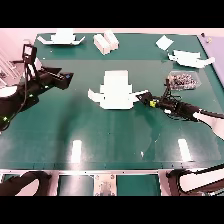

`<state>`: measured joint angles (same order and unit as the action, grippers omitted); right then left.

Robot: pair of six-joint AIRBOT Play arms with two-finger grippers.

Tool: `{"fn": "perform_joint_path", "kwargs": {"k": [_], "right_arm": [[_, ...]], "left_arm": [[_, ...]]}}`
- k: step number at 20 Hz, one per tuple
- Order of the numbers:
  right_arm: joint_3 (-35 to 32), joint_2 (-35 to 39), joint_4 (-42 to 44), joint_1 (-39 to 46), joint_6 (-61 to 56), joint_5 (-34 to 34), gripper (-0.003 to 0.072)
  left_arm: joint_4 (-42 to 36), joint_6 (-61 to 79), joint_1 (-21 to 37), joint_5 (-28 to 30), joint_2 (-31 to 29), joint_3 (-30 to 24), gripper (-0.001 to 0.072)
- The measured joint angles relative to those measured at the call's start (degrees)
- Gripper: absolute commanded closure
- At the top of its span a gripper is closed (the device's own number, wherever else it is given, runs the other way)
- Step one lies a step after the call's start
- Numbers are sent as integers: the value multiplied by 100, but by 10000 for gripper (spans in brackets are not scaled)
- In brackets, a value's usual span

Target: Fold the box and place the chain.

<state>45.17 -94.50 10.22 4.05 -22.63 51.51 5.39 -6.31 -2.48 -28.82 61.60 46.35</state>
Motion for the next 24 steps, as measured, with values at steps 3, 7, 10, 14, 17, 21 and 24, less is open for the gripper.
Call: {"fn": "perform_joint_path", "kwargs": {"k": [3, 7, 10, 14, 17, 21, 24], "right_arm": [[168, 0, -192, 0, 31, 15, 676], [483, -22, -483, 0, -33, -101, 676], [603, -42, -577, 0, -61, -229, 675], [662, -57, -586, -4, -76, -380, 675], [678, -96, -590, -35, -81, -424, 675], [684, -164, -595, -120, -85, -444, 675], [684, -184, -592, -157, -87, -448, 674]], "left_arm": [[20, -20, -4, -299, 138, 11, 16], [31, 221, -4, -483, 592, 116, 16], [31, 330, -2, -741, 1204, 549, 16], [70, 361, -4, -1298, 2124, 1427, 16], [131, 271, -2, -1705, 2769, 2052, 16], [260, 22, -4, -2218, 3539, 2721, 16], [483, -289, -4, -2579, 4061, 3123, 17]]}}
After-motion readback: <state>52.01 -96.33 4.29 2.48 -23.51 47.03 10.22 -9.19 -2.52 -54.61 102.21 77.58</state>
